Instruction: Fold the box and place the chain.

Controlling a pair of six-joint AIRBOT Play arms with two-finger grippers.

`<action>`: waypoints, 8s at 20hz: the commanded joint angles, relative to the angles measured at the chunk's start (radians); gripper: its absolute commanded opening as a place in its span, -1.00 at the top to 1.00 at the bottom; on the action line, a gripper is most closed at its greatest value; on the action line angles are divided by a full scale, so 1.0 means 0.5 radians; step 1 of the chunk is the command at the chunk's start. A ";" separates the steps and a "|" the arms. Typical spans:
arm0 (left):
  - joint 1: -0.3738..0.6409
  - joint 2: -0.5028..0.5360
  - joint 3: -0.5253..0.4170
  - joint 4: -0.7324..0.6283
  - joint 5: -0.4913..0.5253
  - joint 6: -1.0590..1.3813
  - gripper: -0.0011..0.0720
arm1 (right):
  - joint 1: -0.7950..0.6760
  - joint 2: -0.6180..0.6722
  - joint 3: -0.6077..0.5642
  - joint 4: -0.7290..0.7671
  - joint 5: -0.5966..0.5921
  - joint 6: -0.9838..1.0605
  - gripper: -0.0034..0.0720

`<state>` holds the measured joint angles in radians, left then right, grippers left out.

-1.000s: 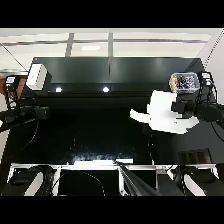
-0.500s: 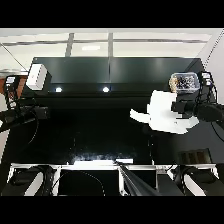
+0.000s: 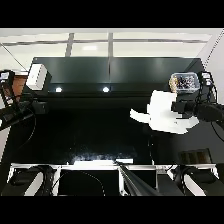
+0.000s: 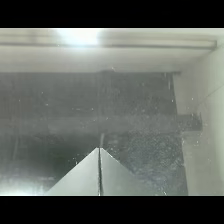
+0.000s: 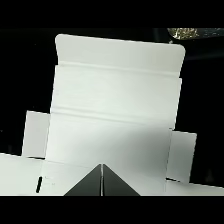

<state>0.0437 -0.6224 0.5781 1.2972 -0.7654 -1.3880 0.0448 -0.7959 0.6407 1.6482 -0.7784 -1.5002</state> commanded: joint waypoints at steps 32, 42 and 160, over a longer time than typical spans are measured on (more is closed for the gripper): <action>-0.002 -0.027 -0.002 -0.158 -0.124 -0.014 -0.94 | -0.650 -0.183 0.172 1.112 -0.833 -0.724 0.84; 0.009 -0.707 -0.001 -1.327 -0.521 0.681 -0.94 | 0.908 0.192 -0.273 0.853 0.406 -0.136 0.84; -0.773 -1.463 0.149 -1.255 -0.047 3.308 0.89 | 1.312 -0.262 -0.302 0.799 0.234 -2.203 -0.97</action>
<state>-0.3420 -1.3533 0.6514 0.6689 -0.7887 0.2665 0.6575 -0.9100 0.5022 2.0590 -0.7189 -2.5343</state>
